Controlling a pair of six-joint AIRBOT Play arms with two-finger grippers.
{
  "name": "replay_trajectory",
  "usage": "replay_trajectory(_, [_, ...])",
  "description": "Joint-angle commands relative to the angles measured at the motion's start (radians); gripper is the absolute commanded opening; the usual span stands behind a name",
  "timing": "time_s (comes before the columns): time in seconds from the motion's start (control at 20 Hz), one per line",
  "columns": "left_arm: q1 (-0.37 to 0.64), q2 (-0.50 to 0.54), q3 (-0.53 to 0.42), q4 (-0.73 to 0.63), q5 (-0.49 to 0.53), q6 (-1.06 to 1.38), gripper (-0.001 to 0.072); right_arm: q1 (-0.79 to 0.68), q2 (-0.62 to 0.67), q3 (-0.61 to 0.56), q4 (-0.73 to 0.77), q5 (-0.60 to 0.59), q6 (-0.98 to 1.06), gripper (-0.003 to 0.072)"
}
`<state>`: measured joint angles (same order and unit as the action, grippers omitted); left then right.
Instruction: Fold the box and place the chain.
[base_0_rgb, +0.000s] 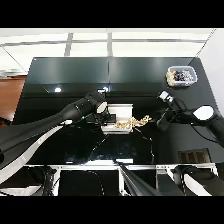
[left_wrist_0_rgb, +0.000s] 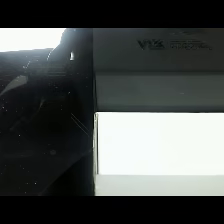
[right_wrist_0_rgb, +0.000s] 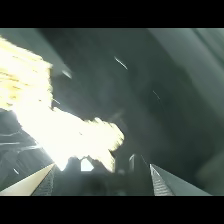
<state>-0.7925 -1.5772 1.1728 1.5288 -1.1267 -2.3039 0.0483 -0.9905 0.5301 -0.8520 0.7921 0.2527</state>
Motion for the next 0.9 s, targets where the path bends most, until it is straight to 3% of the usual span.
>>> replay_trajectory(0.0, [0.001,-0.001,0.001,0.0,0.0,0.0,0.003,0.078,-0.076,-0.006,0.138,-0.019,-0.296,0.0684])
replay_trajectory(0.85, [0.001,-0.001,0.001,0.0,-0.003,0.0,0.003,0.203,-0.218,-0.006,0.137,-0.126,-0.392,0.0682])
